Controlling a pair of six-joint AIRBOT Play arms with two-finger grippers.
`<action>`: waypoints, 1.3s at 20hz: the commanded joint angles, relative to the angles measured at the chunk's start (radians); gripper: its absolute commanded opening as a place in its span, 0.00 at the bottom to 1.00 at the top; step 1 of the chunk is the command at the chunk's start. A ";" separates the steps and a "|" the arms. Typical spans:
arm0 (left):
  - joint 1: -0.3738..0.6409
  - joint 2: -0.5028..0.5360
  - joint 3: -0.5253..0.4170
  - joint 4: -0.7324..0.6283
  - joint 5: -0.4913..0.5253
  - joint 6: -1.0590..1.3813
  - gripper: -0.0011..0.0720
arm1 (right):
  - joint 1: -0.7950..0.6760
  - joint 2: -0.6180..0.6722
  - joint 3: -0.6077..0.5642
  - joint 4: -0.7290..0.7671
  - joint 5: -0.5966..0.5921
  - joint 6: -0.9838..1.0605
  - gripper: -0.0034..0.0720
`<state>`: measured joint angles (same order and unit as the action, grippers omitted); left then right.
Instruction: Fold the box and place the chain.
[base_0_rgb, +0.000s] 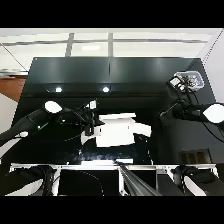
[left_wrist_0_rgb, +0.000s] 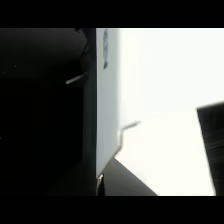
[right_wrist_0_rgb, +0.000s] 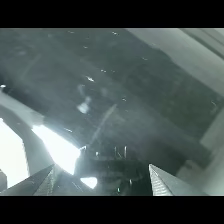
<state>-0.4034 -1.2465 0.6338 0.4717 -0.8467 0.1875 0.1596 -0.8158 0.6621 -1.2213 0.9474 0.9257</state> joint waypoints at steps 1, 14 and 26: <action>-0.005 -0.026 -0.003 0.049 0.090 0.022 0.05 | 0.027 0.001 -0.019 0.080 -0.029 -0.106 0.96; -0.005 -0.063 -0.003 0.206 0.124 -0.055 0.06 | 0.159 0.000 -0.084 0.080 -0.070 -0.126 0.96; -0.020 -0.064 -0.002 0.146 0.062 0.030 0.05 | 0.204 -0.016 -0.122 0.158 -0.053 -0.328 0.96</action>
<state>-0.4141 -1.3079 0.6312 0.6231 -0.8337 0.2043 0.3603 -0.8242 0.5480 -1.1194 0.8841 0.6697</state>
